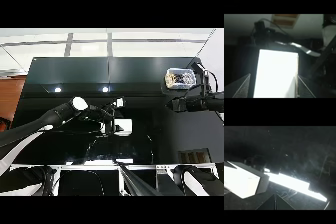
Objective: Fold the box and place the chain.
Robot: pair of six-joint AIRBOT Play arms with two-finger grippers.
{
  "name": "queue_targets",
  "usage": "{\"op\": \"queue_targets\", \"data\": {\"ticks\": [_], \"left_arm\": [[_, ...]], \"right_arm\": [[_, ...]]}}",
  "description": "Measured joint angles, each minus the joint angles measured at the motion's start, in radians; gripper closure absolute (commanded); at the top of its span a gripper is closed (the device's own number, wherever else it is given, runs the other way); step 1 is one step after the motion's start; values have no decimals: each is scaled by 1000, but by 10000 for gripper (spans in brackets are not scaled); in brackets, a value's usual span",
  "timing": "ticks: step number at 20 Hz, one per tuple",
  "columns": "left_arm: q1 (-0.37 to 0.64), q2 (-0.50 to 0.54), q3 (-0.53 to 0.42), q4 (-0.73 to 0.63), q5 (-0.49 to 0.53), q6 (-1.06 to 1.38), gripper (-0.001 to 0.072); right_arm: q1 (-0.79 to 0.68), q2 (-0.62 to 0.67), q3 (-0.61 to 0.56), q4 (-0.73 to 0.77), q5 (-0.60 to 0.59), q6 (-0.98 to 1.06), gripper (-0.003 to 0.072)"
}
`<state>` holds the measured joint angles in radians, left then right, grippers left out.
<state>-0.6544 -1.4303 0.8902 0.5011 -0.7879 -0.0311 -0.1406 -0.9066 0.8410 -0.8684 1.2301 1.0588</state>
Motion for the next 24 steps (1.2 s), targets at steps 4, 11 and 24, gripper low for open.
{"op": "queue_targets", "data": {"ticks": [4, 11, 24], "left_arm": [[0, -7, 21, 62, -45, -25, -3], [-3, -13, 94, 220, -119, -164, -4], [-70, -64, 118, 367, -122, -241, 135]], "right_arm": [[0, 0, 0, 0, -1, -2, 665], [0, 0, 0, 1, -1, -2, 665], [0, 0, 0, 3, -1, -2, 665]]}}
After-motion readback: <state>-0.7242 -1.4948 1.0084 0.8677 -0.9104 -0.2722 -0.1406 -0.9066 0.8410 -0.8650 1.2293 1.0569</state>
